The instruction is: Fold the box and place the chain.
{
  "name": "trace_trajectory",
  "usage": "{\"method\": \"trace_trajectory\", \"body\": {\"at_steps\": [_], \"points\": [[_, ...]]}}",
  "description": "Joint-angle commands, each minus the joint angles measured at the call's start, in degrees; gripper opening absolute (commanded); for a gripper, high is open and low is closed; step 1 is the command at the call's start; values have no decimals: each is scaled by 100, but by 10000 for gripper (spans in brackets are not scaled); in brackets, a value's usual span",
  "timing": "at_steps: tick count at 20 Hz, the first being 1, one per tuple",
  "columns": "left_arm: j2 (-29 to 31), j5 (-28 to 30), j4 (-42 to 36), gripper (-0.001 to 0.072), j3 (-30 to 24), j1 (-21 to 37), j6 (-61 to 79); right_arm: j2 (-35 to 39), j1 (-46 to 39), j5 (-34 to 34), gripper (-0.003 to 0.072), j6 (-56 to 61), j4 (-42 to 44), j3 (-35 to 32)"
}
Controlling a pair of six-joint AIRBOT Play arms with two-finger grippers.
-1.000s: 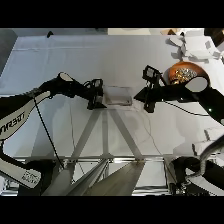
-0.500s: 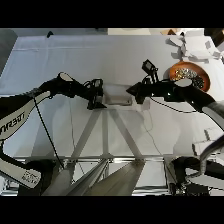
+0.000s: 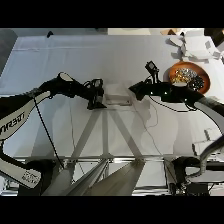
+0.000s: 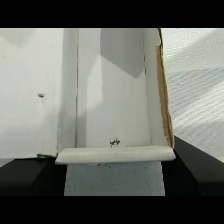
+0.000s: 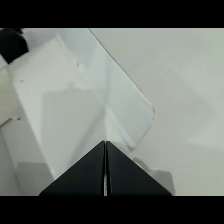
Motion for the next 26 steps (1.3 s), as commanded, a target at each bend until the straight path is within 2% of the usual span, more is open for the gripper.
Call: {"method": "trace_trajectory", "body": {"at_steps": [1, 8, 13, 14, 15, 16, 18, 20, 24, 26], "points": [[-4, 2, 2, 213, -2, 0, 0, 280, -11, 332, 9, -66, -356, 4], [-4, 2, 2, 213, -2, 0, 0, 1917, -11, 1314, 11, 17, -2041, 2], [-4, 0, 2, 213, -2, 0, 0, 2546, -11, 1303, 13, 435, -3816, -63], [-4, 2, 2, 213, -2, 0, 0, 2533, -11, 1237, 58, 420, -4019, -175], [-4, 0, 2, 213, -2, 0, 0, 2518, -11, 986, 169, 387, -4103, -348], [-4, 0, 2, 213, -2, 0, 0, 2505, -11, 525, 272, 385, -4094, -586], [-4, 2, 2, 213, -2, 0, 0, 2435, -11, -186, 282, 317, -4089, -990], [-4, 2, 2, 213, -2, 0, 0, 2302, -11, -450, 291, -369, -4015, -1189], [-4, 2, 2, 213, -2, 0, 0, 1753, -11, -463, 311, -2406, -2529, -1209], [-4, 2, 2, 213, -2, 0, 0, 1410, -11, -461, 310, -2959, -1816, -1209]]}}
